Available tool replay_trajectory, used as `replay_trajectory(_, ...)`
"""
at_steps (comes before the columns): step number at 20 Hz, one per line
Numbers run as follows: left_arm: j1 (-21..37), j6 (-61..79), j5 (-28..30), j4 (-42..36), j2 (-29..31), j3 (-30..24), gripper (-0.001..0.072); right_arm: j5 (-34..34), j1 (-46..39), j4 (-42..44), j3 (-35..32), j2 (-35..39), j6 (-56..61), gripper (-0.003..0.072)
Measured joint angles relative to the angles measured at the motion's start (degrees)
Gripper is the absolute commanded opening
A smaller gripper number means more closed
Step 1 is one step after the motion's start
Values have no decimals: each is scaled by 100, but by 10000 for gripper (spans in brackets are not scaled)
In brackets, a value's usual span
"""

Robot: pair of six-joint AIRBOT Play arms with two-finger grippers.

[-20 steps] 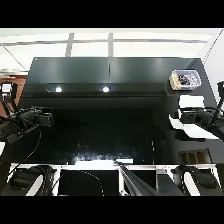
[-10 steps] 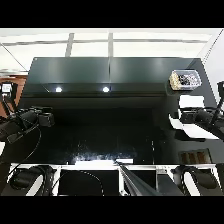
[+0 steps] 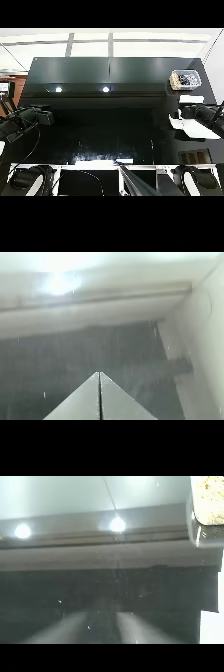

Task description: Fold the box and place the chain.

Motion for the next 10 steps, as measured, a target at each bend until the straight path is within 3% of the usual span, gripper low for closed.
replay_trajectory(2,0,2,332,-4,-22,0,692,-57,-26,-59,11,-28,118,709)
replay_trajectory(6,0,-13,990,-13,-70,0,699,22,-763,-1779,595,-570,1388,708)
replay_trajectory(10,0,-15,1200,-15,-85,0,699,221,-2564,-3014,1749,-1864,2068,708)
